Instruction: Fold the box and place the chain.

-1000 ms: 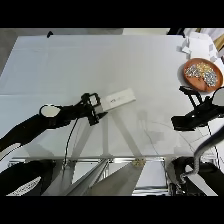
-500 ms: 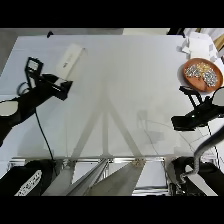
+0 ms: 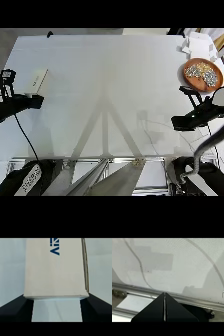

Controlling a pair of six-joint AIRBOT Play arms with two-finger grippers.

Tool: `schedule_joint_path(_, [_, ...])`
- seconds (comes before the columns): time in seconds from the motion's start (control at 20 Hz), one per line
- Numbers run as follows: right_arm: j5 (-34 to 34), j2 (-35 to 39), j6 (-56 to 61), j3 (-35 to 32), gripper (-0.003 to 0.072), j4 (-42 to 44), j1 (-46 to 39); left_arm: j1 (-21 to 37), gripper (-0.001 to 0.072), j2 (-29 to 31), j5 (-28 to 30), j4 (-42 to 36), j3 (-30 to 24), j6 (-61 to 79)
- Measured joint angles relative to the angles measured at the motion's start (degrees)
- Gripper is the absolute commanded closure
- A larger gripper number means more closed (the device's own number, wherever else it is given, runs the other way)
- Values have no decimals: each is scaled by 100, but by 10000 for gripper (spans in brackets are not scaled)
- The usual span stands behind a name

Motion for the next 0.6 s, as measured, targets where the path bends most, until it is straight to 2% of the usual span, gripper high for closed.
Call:
schedule_joint_path(0.4, [0,0,0,0,672,-2,0,192,690,-225,-562,610,-7,-442])
schedule_joint_path(0.45, [0,0,0,0,672,-2,0,197,588,-245,-608,678,-7,-457])
schedule_joint_path(0.5, [0,0,0,0,672,-2,0,199,405,-258,-634,706,-7,-463])
schedule_joint_path(0.55, [0,0,0,0,672,-2,0,199,265,-269,-678,734,-7,-474])
schedule_joint_path(0.6, [0,0,0,0,672,-2,0,199,195,-275,-719,765,-7,-476])
